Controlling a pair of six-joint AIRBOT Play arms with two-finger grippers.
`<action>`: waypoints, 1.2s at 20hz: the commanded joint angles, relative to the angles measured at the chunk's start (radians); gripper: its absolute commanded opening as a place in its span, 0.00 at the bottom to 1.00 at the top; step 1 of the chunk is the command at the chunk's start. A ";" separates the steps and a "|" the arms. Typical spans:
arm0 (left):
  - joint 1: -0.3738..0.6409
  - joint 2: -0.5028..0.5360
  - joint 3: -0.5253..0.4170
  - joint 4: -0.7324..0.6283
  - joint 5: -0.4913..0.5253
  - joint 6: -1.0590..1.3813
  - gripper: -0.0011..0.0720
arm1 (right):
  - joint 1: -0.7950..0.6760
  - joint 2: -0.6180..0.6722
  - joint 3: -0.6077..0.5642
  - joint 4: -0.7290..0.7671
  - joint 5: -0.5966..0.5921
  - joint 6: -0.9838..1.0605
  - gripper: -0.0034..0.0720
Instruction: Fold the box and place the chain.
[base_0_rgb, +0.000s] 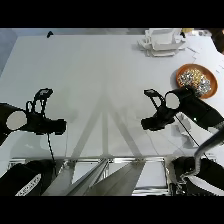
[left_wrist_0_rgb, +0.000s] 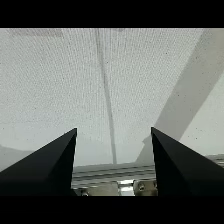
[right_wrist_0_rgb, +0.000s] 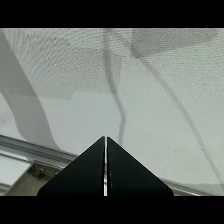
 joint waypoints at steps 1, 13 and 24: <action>0.001 0.000 0.000 0.000 0.000 0.000 0.71 | 0.001 0.001 0.000 0.000 0.000 0.000 0.07; 0.001 0.000 0.000 0.000 0.000 0.000 0.71 | 0.001 0.001 0.000 0.001 -0.018 0.001 0.07; 0.001 0.000 0.000 0.000 0.000 0.000 0.71 | -0.311 0.003 0.258 -0.385 0.084 -0.132 0.20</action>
